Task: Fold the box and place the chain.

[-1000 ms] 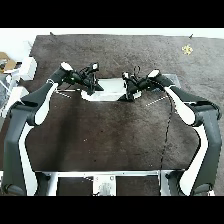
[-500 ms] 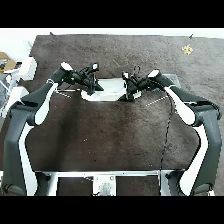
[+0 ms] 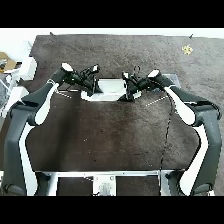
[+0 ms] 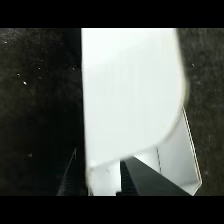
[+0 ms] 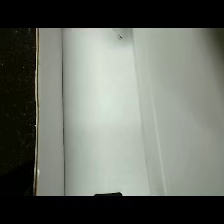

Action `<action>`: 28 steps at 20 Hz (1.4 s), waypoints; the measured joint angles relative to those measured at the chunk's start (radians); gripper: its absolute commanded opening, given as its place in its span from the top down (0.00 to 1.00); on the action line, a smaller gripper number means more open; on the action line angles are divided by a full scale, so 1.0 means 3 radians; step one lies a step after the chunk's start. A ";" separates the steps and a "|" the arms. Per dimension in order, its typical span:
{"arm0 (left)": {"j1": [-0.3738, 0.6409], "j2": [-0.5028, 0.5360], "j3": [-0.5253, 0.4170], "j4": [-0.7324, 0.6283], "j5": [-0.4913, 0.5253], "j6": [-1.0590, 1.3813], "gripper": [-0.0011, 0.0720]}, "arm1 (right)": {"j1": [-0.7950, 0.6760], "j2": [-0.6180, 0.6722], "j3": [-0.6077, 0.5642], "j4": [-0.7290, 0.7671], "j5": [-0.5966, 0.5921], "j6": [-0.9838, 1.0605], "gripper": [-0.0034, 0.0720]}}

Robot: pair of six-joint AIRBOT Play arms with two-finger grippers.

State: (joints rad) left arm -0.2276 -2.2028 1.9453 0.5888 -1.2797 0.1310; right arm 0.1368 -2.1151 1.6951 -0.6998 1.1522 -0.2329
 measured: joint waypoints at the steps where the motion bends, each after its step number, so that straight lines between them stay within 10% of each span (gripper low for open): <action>1: 0.0000 0.0014 0.0004 -0.0039 -0.0005 0.0001 0.58 | 0.0000 0.0000 0.0000 0.0000 -0.0001 0.0000 0.40; 16: 0.0448 0.0441 -0.0005 -0.0123 -0.0834 -0.0927 0.58 | 0.0000 0.0000 0.0000 0.0000 -0.0003 0.0000 0.40; 18: 0.0413 0.0445 -0.0015 -0.0122 -0.0945 -0.1041 0.97 | 0.0000 0.0000 0.0000 0.0000 -0.0003 0.0000 0.40; 28: 0.0039 0.0456 -0.0024 -0.0146 -0.0641 -0.1164 0.97 | 0.0000 0.0000 0.0000 0.0000 -0.0003 0.0000 0.40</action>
State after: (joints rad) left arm -0.2157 -2.0659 1.9381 0.5449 -1.4719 -0.2180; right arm 0.1368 -2.1151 1.6951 -0.6998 1.1515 -0.2329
